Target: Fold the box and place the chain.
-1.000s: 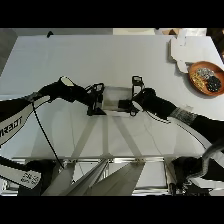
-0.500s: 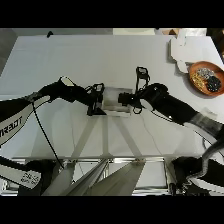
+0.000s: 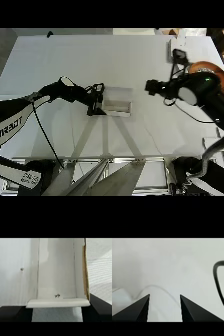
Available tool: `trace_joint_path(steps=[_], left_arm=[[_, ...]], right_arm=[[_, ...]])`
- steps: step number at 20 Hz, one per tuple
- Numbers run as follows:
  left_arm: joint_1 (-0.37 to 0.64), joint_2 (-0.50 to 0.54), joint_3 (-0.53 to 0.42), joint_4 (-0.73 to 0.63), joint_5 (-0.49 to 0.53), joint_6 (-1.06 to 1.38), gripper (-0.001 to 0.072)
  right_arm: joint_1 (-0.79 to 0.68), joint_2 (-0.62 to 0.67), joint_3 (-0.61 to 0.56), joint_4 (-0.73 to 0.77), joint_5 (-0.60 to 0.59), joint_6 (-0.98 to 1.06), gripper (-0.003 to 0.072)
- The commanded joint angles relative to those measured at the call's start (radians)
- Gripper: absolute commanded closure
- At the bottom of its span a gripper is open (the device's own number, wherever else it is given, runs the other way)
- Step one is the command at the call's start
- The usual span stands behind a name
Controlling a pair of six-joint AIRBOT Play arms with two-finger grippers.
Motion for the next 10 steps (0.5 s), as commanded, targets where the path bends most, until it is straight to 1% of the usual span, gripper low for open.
trace_joint_path(steps=[1, 3, 6, 8, 9, 10], left_arm=[[0.0, 0.0, 0.0, 0.0, 0.0, 0.0, 0.0329], [0.0, 0.0, 0.0, 0.0, 0.0, 0.0, 0.0329], [0.0, 0.0, 0.0, 0.0, 0.0, 0.0, 0.0329], [0.0, -0.001, 0.0, 0.0, -0.001, 0.0, 0.0329], [0.0, -0.001, 0.0, 0.0, 0.0, 0.0, 0.0329], [0.0, -0.001, 0.0, 0.0, 0.0, 0.0, 0.0329]], right_arm=[[-0.203, 0.06, 0.0, -0.077, 0.021, -0.147, 0.0284], [-0.338, 0.055, 0.0, -0.08, -0.008, -0.24, 0.0361], [-0.527, 0.041, 0.0, -0.077, -0.165, -0.371, 0.036], [-0.631, -0.003, 0.0, -0.067, -0.255, -0.414, 0.0354], [-0.672, -0.037, 0.0, -0.063, -0.28, -0.414, 0.0341], [-0.705, -0.077, 0.0, -0.061, -0.306, -0.414, 0.0301]])
